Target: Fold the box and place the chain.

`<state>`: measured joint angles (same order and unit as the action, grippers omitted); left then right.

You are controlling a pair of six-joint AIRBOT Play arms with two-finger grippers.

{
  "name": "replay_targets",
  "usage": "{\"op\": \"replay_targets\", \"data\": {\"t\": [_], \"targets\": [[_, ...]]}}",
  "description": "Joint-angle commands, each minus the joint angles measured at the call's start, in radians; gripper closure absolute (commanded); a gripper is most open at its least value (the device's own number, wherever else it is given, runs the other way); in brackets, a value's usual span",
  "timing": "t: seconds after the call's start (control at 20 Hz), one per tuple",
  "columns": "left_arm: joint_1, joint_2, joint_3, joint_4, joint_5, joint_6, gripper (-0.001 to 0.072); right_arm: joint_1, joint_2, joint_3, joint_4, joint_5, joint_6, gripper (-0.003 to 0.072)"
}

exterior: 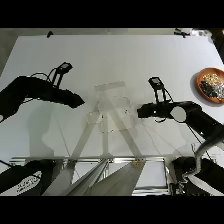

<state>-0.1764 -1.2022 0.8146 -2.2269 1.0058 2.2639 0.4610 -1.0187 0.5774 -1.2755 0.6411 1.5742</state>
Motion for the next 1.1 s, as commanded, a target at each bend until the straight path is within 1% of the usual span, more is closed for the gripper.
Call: {"op": "replay_targets", "data": {"t": [0.0,0.1,0.25,0.45,0.6,0.75,0.95,1.05], "targets": [[0.0,-0.093,0.0,-0.224,0.018,0.257,0.0346,0.001,0.0,0.0,0.0,0.011,0.0,0.0672],[0.0,-0.122,0.0,-0.286,0.027,0.362,0.0346,0.001,0.0,0.0,0.0,0.019,0.0,0.0672],[-0.007,-0.149,0.0,-0.305,0.015,0.491,0.0346,0.001,0.0,0.0,0.0,0.024,0.0,0.0672],[-0.053,-0.157,0.0,-0.355,-0.017,0.594,0.0346,0.001,0.0,0.0,0.0,0.024,0.0,0.0672],[-0.092,-0.168,0.0,-0.377,-0.043,0.616,0.0346,0.001,0.0,0.0,0.005,0.025,0.0,0.0672],[-0.122,-0.207,0.0,-0.385,-0.06,0.628,0.0346,0.001,0.0,0.0,0.016,0.029,0.0,0.0672],[-0.128,-0.231,0.0,-0.397,-0.118,0.629,0.0347,0.001,0.0,0.0,0.019,0.035,0.0,0.0672],[-0.131,-0.237,0.0,-0.433,-0.135,0.65,0.0357,0.001,0.0,0.0,0.019,0.036,0.0,0.0672]]}}
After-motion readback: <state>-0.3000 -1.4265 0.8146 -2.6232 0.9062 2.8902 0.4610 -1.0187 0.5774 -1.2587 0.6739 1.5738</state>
